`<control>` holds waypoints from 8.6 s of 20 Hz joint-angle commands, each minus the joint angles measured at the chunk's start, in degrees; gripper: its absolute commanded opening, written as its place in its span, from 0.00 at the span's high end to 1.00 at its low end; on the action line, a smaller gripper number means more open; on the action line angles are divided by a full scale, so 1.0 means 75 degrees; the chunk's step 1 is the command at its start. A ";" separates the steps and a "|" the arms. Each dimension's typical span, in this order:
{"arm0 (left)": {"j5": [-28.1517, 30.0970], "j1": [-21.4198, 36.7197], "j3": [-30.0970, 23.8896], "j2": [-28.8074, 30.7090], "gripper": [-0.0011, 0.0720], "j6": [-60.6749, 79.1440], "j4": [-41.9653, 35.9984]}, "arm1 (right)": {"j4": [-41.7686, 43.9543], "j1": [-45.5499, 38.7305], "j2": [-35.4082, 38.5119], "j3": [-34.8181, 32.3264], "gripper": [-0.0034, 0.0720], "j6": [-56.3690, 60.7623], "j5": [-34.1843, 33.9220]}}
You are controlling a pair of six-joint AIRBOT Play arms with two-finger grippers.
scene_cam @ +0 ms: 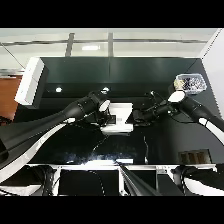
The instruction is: Fold the box and place the chain.
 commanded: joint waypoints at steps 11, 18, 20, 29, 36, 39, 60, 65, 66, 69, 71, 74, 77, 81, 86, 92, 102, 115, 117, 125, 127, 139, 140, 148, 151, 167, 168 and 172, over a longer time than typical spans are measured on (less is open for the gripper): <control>0.0003 0.0003 0.0003 0.0006 0.95 0.0000 0.0000 | -0.3800 0.1836 0.0006 0.0997 0.40 0.4028 -0.0259; 0.0003 0.0003 0.0003 0.0006 0.95 0.0000 0.0000 | -0.5345 0.2591 -0.0041 0.1346 0.55 0.5715 -0.0603; 0.0003 0.0003 0.0003 0.0006 0.95 0.0000 0.0000 | -0.5467 0.2678 -0.0166 0.1454 0.55 0.6254 -0.0562; 0.0000 0.0003 0.0003 0.0006 0.95 0.0000 0.0000 | -0.6082 0.3165 -0.0624 0.1824 0.55 0.7332 0.0050; 0.0009 0.0003 0.0003 0.0006 0.95 0.0000 0.0003 | -0.6193 0.3165 -0.0857 0.1824 0.55 0.8046 0.0128; 0.0006 0.0003 0.0003 0.0006 0.95 0.0000 0.0003 | -0.6161 0.3179 -0.0973 0.1824 0.55 0.8087 0.0125; 0.0003 0.0003 0.0003 0.0006 0.95 0.0000 0.0003 | -0.6015 0.3194 -0.0988 0.1821 0.60 0.8078 0.0093; 0.0003 0.0003 0.0003 0.0006 0.95 0.0000 0.0003 | -0.5965 0.3194 -0.0997 0.1818 0.81 0.8070 0.0044; 0.0003 0.0003 0.0003 0.0006 0.95 0.0000 0.0003 | -0.5968 0.3194 -0.0997 0.1818 0.94 0.8067 0.0029; 0.0003 0.0003 0.0003 0.0006 0.95 0.0000 0.0003 | -0.5971 0.3194 -0.0994 0.1818 0.93 0.8067 0.0023; 0.0003 0.0003 0.0003 0.0006 0.95 0.0000 0.0003 | -0.5896 0.3191 -0.0956 0.1827 0.64 0.8081 -0.0093; 0.0000 0.0003 0.0003 0.0006 0.95 0.0000 0.0003 | -0.6172 0.3127 -0.0574 0.1920 0.55 0.7976 -0.0184; 0.0003 0.0003 0.0003 0.0006 0.95 0.0000 0.0003 | -0.6438 0.2964 0.0271 0.1938 0.55 0.7262 0.0245; -0.0020 0.0003 0.0003 0.0006 0.95 0.0000 0.0003 | -0.8017 0.2512 0.1999 0.1938 0.55 0.6930 0.1035; -0.0020 0.0003 0.0003 0.0006 0.95 0.0000 0.0003 | -1.1450 0.0962 0.2771 0.1810 0.55 0.6939 0.1186; -0.0003 0.0003 0.0003 0.0006 0.95 0.0000 0.0000 | -0.9792 -0.2276 0.1419 0.1542 0.01 0.6202 -0.2416; -0.0017 0.0003 0.0003 0.0006 0.95 0.0000 -0.0003 | -0.8472 -0.4016 -0.2789 0.5896 0.20 0.4401 -0.0146; -0.0029 0.0003 0.0003 0.0006 0.95 0.0000 -0.0006 | -0.8906 -0.4095 -0.3774 0.6102 0.25 0.4628 -0.0903; -0.0026 0.0003 0.0003 0.0006 0.95 0.0000 -0.0006 | -0.8900 -0.4118 -0.3832 0.6102 0.25 0.4645 -0.0985; -0.0020 0.0003 0.0003 0.0006 0.95 0.0000 -0.0035 | -0.8903 -0.4272 -0.3911 0.6102 0.34 0.4785 -0.1075; -0.0023 0.0003 0.0003 0.0006 0.95 0.0000 -0.0035 | -0.8894 -0.4272 -0.3934 0.6102 0.34 0.4806 -0.1070; -0.0023 0.0003 0.0003 0.0006 0.95 0.0000 -0.0035 | -0.7563 -0.4354 -0.2824 0.6102 0.94 0.3465 -0.0766; -0.0023 0.0003 0.0003 0.0006 0.95 0.0000 -0.0035 | -0.7463 -0.4368 -0.2506 0.6105 0.94 0.3276 -0.0769; -0.0020 0.0003 0.0003 0.0006 0.95 0.0000 -0.0052 | -0.7318 -0.4392 0.0458 0.6105 0.94 0.2704 -0.1241; -0.0023 0.0003 0.0003 0.0006 0.95 0.0000 -0.0055 | -0.6927 -0.4392 0.1303 0.6105 0.94 0.2486 -0.1247; -0.0020 0.0003 0.0003 0.0006 0.95 0.0000 -0.0201 | -0.2072 -0.3742 0.3628 0.5336 0.94 0.0659 0.2958; -0.0020 0.0003 0.0003 0.0006 0.95 0.0000 -0.0198 | -0.1772 -0.3459 0.3654 0.5106 0.94 0.0621 0.3270; 0.0006 0.0003 0.0003 0.0006 0.95 0.0000 -0.0198 | -0.0766 -0.2151 0.3669 0.4240 0.94 0.0472 0.3086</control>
